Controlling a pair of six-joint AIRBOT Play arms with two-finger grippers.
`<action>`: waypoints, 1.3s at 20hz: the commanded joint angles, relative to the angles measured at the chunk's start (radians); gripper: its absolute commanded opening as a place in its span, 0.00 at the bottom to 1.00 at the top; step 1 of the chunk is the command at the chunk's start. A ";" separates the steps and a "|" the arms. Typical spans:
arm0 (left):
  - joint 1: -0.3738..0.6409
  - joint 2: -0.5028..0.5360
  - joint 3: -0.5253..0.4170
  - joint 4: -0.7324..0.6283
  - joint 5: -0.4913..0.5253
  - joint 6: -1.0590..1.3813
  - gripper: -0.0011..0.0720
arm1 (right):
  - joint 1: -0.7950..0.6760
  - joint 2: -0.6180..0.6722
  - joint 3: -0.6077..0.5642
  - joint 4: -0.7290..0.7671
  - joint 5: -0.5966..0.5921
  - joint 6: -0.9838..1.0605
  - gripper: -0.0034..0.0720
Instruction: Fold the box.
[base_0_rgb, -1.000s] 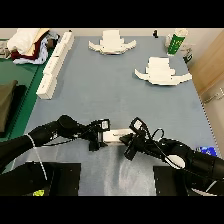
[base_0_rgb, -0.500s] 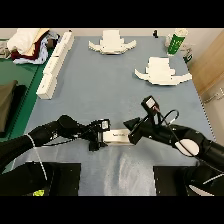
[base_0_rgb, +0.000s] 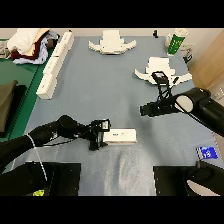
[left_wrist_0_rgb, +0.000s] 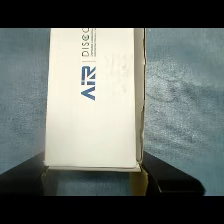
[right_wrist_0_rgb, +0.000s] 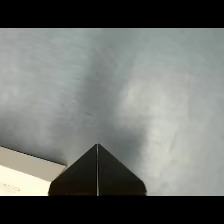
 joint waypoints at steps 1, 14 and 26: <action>0.002 0.000 0.001 0.003 0.045 0.025 0.58 | -0.034 -0.126 0.068 -0.048 0.123 0.167 0.05; 0.004 0.012 0.003 -0.045 0.036 -0.113 0.58 | -0.035 -0.165 0.068 -0.145 0.117 0.350 0.05; 0.385 0.302 0.027 0.477 -0.166 -0.990 0.58 | -0.034 -0.166 0.068 -0.152 0.114 0.353 0.05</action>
